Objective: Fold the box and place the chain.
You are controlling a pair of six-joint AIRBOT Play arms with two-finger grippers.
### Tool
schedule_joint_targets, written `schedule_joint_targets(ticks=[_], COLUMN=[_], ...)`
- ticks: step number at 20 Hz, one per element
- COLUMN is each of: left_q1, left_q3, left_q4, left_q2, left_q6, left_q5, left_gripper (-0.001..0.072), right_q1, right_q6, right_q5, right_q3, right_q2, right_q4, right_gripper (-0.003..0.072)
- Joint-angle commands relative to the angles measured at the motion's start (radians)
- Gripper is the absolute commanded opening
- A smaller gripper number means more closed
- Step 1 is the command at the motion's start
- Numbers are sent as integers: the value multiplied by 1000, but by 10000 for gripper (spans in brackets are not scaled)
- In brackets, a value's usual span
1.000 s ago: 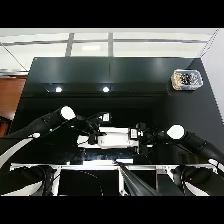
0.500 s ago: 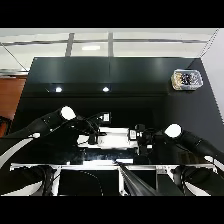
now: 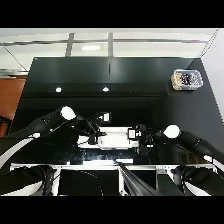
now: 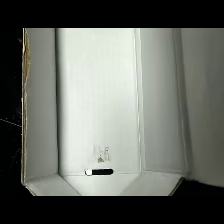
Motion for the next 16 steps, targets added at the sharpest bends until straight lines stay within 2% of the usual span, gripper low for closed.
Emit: schedule_joint_targets(ticks=[1, 16], left_q1=[0, 0], left_q3=[0, 0], left_q4=[1, 0], left_q2=[1, 1], left_q6=[2, 2], left_q5=[0, 0], left_gripper=[28, 28], right_q1=[1, 1], right_q6=[19, 27], right_q5=[-6, -17], right_q3=[0, 0], right_q2=[-1, -2], right_q4=[-18, -16], right_gripper=[684, 683])
